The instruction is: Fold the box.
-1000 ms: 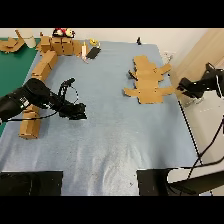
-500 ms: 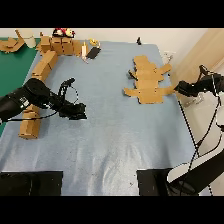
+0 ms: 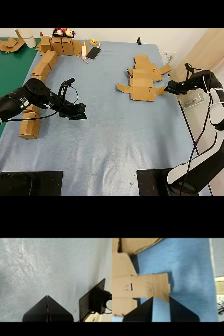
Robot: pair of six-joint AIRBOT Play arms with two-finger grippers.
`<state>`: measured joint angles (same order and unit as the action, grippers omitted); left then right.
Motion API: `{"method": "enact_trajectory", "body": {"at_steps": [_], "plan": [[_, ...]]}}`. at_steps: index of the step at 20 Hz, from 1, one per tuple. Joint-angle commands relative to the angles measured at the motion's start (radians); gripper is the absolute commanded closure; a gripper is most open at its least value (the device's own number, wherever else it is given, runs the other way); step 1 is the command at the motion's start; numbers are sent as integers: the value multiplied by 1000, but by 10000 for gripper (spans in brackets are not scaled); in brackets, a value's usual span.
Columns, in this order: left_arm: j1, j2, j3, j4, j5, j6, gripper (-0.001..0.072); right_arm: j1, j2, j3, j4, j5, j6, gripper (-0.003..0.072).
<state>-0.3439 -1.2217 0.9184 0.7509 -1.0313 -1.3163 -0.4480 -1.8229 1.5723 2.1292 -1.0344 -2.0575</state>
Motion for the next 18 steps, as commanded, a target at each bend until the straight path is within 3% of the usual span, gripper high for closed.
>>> {"method": "enact_trajectory", "body": {"at_steps": [1, 3, 11, 18], "plan": [[1, 0, 1, 0, 0, 0, 699, 47, 17, 1, 9, -82, -1, 556], [1, 0, 1, 0, 0, 0, 699, 74, 35, 1, 15, -114, -1, 680], [1, 0, 1, 0, 0, 0, 699, 199, 98, -17, 16, -379, 178, 684], [1, 0, 1, 0, 0, 0, 699, 367, 301, -262, -104, -283, 314, 684]]}}
